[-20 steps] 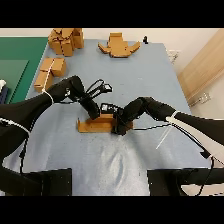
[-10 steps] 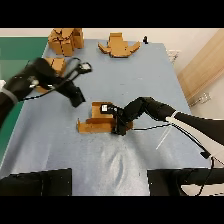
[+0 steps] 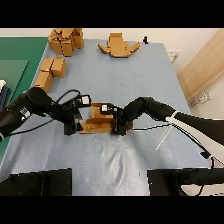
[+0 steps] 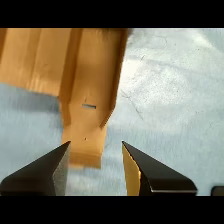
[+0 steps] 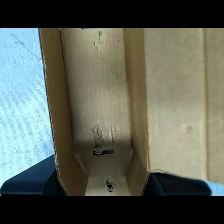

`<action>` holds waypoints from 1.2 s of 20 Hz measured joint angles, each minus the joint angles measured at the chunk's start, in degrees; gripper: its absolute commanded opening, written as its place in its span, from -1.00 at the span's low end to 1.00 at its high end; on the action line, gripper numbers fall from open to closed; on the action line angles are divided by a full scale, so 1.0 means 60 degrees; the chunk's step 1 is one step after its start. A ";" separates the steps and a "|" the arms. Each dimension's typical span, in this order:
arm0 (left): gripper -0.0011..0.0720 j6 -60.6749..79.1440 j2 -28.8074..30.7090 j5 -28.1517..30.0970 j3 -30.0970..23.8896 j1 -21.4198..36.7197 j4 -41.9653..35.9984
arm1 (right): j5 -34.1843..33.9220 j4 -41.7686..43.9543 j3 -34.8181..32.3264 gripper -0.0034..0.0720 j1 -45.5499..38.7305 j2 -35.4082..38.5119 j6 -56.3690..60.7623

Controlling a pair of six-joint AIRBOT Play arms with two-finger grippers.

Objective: Fold the box.

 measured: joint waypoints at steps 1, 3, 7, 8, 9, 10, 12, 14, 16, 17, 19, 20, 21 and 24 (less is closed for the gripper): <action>0.38 0.0029 0.0000 0.0273 -0.0102 -0.0270 0.0011 | 0.0000 -0.0004 0.0000 0.44 0.0000 0.0000 0.0000; 0.38 0.0055 -0.0117 0.0758 -0.0229 -0.0645 0.0051 | 0.0000 -0.0015 0.0000 0.44 0.0000 0.0000 0.0000; 0.38 0.0076 -0.0645 0.1180 -0.0328 -0.0969 0.0616 | 0.0000 -0.0018 0.0000 0.44 0.0000 0.0000 0.0004; 0.38 0.0073 -0.0743 0.1275 -0.0331 -0.0991 0.0805 | -0.0004 -0.0018 0.0000 0.44 0.0000 0.0000 0.0004; 0.38 0.0073 -0.0805 0.1450 -0.0328 -0.1024 0.0929 | -0.0004 -0.0018 0.0000 0.44 -0.0004 0.0000 0.0004; 0.38 0.0073 -0.0856 0.1606 -0.0299 -0.1035 0.1013 | 0.0000 -0.0018 0.0000 0.44 0.0000 0.0000 0.0004; 0.38 0.0073 -0.0922 0.1880 -0.0178 -0.1056 0.1144 | -0.0004 -0.0018 0.0000 0.44 0.0000 0.0000 0.0004; 0.38 0.0069 -0.0951 0.1763 0.0000 -0.1064 0.1231 | -0.0004 -0.0018 0.0000 0.44 -0.0004 0.0000 0.0007; 0.39 0.0004 -0.0969 0.1501 0.0153 -0.1064 0.1268 | -0.0004 -0.0018 0.0000 0.44 0.0000 0.0000 0.0007; 0.39 -0.0004 -0.0980 0.1421 0.0193 -0.1067 0.1275 | -0.0004 -0.0018 0.0000 0.44 0.0000 0.0000 0.0007; 0.39 -0.0011 -0.0991 0.1319 0.0255 -0.1067 0.1293 | -0.0004 -0.0018 0.0000 0.44 0.0000 0.0000 0.0007; 0.39 -0.0011 -0.0998 0.1246 0.0280 -0.1075 0.1304 | -0.0004 -0.0018 0.0000 0.44 0.0000 0.0000 0.0004; 0.39 -0.0011 -0.1016 0.1242 0.0291 -0.1075 0.1300 | -0.0004 -0.0018 0.0000 0.44 0.0000 0.0000 0.0007; 0.38 -0.0011 -0.1169 0.1206 0.0313 -0.1078 0.1264 | 0.0000 -0.0018 0.0000 0.44 0.0000 0.0000 0.0004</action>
